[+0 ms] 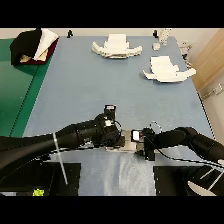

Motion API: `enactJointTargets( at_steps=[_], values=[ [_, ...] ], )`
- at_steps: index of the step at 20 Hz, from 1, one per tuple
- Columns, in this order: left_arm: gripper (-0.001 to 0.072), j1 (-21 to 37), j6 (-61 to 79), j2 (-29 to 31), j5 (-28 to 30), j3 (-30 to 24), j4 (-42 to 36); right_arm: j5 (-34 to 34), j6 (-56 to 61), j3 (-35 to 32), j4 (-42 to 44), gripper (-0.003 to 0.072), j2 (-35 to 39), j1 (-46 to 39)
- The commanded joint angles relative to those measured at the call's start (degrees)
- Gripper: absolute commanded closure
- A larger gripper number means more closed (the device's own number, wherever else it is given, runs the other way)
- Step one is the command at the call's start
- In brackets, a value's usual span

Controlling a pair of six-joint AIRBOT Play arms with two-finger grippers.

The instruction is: Fold the box.

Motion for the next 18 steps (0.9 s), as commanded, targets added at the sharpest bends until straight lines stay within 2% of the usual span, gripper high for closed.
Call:
enactJointTargets(
  at_steps=[1, 2, 3, 4, 7, 14, 16, 18],
  values=[
    [0.0177, 0.04, 2.03, 6.67, -5.31, 0.04, 0.24, -0.09, 0.07, 0.04, 0.0, 0.0177, 0.0, -0.02],
    [0.0217, 0.04, 3.13, 9.03, -7.17, 0.04, 0.94, -0.09, 0.07, 0.04, 0.0, 0.0177, 0.0, -0.02],
    [0.0429, 0.04, 4.04, 11.34, -9.29, 0.04, 1.73, -0.09, 0.07, 0.04, 0.0, 0.0176, 0.0, -0.02],
    [0.069, 0.02, 5.97, 13.22, -10.99, 0.04, 2.03, -0.09, 0.07, 0.04, 0.0, 0.0177, 0.0, -0.02],
    [0.0696, 0.13, 8.5, 15.37, -12.44, 0.04, 4.2, -0.09, 0.07, 0.04, 0.0, 0.0177, 0.0, -0.02],
    [0.0697, 0.48, 31.85, 13.75, -9.4, -0.07, 5.81, -0.09, 0.07, 0.04, 0.0, 0.0177, 0.0, -0.02],
    [0.0698, 4.09, 41.42, 15.52, -6.71, -1.53, 2.64, -0.09, 0.07, 0.04, 0.0, 0.0177, -0.02, -0.02],
    [0.0699, 10.27, 55.91, 19.54, 0.37, -5.75, -3.43, -0.09, 0.07, 0.04, 0.0, 0.0177, 0.0, -0.02]
  ],
)
